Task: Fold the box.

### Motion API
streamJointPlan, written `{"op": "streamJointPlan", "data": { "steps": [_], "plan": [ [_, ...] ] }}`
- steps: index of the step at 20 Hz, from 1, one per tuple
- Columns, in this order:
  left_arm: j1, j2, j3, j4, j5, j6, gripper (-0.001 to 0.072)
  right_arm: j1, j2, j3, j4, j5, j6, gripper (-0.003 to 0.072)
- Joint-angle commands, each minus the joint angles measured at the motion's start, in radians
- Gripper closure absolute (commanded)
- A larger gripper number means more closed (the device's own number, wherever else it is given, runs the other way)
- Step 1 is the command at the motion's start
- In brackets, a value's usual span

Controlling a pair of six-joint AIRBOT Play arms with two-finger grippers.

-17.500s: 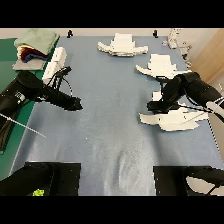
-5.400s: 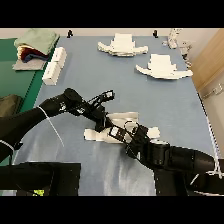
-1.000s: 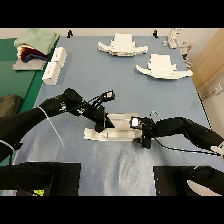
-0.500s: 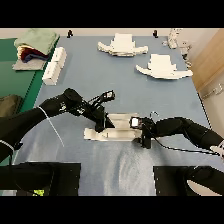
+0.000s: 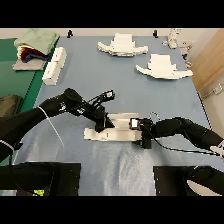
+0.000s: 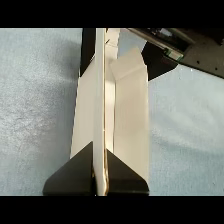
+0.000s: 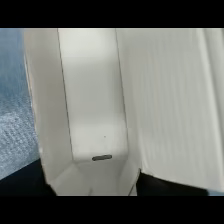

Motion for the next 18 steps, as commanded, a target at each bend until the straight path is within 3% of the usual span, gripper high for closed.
{"op": "streamJointPlan", "data": {
  "steps": [1, 18],
  "plan": [
    [0.0, 0.0, 0.001, 0.0, 0.0, 0.0, 0.0697, 0.0, 0.002, 0.0, 0.001, -0.005, 0.001, 0.0168],
    [0.0, 0.0, 0.001, 0.0, 0.0, 0.0, 0.0697, 0.0, 0.002, 0.001, 0.0, 0.0, 0.001, 0.0168]
  ]
}}
